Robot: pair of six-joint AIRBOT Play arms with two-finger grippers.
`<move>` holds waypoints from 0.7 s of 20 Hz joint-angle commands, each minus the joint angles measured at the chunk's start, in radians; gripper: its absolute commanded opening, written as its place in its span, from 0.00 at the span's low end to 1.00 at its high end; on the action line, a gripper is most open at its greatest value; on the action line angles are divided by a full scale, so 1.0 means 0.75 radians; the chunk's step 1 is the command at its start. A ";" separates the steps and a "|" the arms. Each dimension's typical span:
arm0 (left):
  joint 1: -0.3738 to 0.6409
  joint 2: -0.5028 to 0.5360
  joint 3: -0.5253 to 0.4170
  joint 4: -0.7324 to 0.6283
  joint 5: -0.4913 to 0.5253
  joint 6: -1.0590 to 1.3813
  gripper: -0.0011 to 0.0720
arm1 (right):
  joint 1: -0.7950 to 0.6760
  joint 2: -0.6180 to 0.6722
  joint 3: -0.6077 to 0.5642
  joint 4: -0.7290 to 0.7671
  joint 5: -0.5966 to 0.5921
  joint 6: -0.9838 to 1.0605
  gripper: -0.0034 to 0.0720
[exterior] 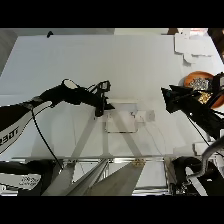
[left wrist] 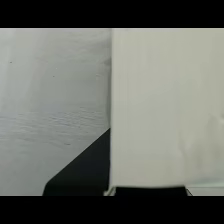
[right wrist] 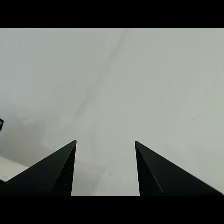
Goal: Fold the box and place the chain.
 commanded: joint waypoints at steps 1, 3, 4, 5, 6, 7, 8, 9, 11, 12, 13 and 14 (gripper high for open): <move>-0.001 -0.025 -0.001 -0.023 -0.012 0.022 0.02 | 0.001 0.001 0.002 0.001 0.000 0.001 0.57; -0.001 -0.026 -0.001 -0.013 0.007 0.023 0.02 | 0.001 0.001 0.002 0.001 0.000 0.001 0.57; -0.001 -0.026 -0.001 -0.008 0.019 0.023 0.02 | 0.001 0.001 0.002 0.001 0.000 0.001 0.57; -0.001 -0.026 -0.001 -0.001 0.034 0.023 0.02 | 0.001 0.001 0.002 0.001 0.000 0.001 0.57; -0.001 -0.026 -0.001 0.013 0.047 0.023 0.02 | 0.001 0.001 0.002 0.000 0.000 0.001 0.57; -0.001 -0.026 -0.001 0.032 0.053 0.023 0.02 | 0.001 0.001 0.002 0.000 0.000 0.001 0.57; -0.001 -0.026 -0.001 0.055 0.053 0.023 0.02 | 0.001 0.001 0.002 0.000 0.000 0.000 0.57; -0.001 -0.026 -0.001 0.078 0.052 0.022 0.02 | 0.001 0.001 0.002 0.000 0.000 0.000 0.57; -0.001 -0.026 -0.001 0.094 0.052 0.022 0.02 | 0.001 0.001 0.002 0.000 0.000 0.000 0.57; -0.001 -0.026 -0.001 0.093 0.052 0.023 0.02 | 0.001 0.001 0.002 0.000 0.000 0.000 0.57; -0.001 -0.026 -0.001 0.093 0.052 0.022 0.02 | 0.001 0.001 0.002 0.000 0.000 0.000 0.57; -0.001 -0.026 -0.001 0.093 0.052 0.022 0.02 | 0.001 0.001 0.002 0.000 0.000 0.000 0.57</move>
